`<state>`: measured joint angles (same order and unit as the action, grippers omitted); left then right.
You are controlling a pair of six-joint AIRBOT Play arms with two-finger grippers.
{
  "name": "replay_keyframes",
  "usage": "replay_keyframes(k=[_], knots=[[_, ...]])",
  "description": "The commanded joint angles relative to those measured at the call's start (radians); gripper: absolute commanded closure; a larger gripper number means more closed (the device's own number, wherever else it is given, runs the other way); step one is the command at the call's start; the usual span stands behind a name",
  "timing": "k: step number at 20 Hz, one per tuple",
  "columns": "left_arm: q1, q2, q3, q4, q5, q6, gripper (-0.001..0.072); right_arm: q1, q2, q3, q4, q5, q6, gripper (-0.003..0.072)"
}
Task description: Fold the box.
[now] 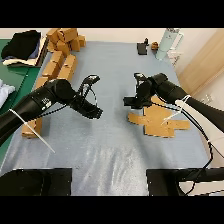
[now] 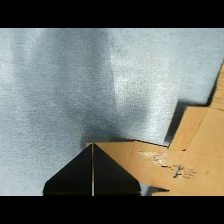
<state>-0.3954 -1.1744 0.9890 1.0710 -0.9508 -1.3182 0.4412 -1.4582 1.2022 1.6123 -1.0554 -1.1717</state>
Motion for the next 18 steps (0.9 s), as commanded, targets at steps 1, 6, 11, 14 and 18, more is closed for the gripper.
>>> replay_keyframes(k=[1, 6, 11, 14, 18], knots=[[0.000, 0.000, 0.000, 0.000, 0.000, 0.000, 0.0695, 0.001, -0.001, 0.000, 0.000, 0.000, 0.000, 0.0677], [0.000, 0.000, 0.000, 0.000, 0.000, 0.000, 0.0695, 0.001, -0.001, 0.000, 0.000, 0.000, 0.000, 0.0677], [0.000, 0.000, 0.000, 0.000, 0.000, 0.000, 0.0695, 0.001, -0.001, 0.000, 0.000, 0.000, 0.000, 0.0677], [0.000, 0.000, 0.000, 0.000, 0.000, 0.000, 0.0695, 0.001, -0.001, 0.000, 0.001, 0.000, 0.001, 0.0676], [0.000, 0.000, 0.000, 0.000, 0.000, 0.000, 0.0695, 0.001, -0.001, 0.000, 0.061, 0.047, 0.034, 0.0677]])
